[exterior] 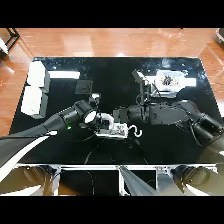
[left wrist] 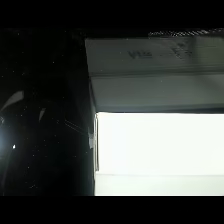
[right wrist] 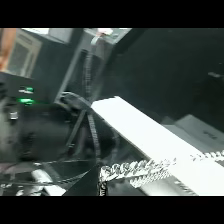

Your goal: Fold the box and place the chain.

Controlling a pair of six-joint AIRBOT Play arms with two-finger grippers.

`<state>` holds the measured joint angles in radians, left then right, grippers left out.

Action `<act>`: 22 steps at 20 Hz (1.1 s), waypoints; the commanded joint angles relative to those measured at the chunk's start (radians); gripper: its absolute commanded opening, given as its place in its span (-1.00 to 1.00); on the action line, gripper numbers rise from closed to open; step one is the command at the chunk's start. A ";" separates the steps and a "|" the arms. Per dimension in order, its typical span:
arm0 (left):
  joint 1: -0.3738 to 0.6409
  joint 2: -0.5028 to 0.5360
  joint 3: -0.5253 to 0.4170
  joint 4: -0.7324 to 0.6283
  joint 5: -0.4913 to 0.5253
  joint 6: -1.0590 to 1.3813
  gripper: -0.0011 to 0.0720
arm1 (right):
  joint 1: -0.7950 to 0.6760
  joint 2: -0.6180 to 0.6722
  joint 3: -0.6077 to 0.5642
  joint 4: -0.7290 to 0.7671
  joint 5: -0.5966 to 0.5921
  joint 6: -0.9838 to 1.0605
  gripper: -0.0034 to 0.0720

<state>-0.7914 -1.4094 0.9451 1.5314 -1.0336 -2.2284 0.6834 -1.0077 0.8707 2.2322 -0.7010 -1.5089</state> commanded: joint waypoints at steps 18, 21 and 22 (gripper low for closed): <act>0.000 0.001 0.001 0.001 0.008 0.000 -0.90 | -0.017 0.068 -0.001 -0.214 -0.199 0.227 -0.82; 0.000 0.001 0.001 0.001 0.008 0.000 -0.90 | -0.005 0.025 -0.001 -0.068 -0.144 0.153 -0.82; 0.000 0.001 0.001 0.001 0.008 0.000 -0.90 | -0.001 0.010 -0.001 -0.039 -0.119 0.129 -0.82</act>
<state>-0.7914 -1.4094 0.9451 1.5322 -1.0321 -2.2284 0.6689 -0.9661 0.8696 2.0743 -0.8722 -1.3163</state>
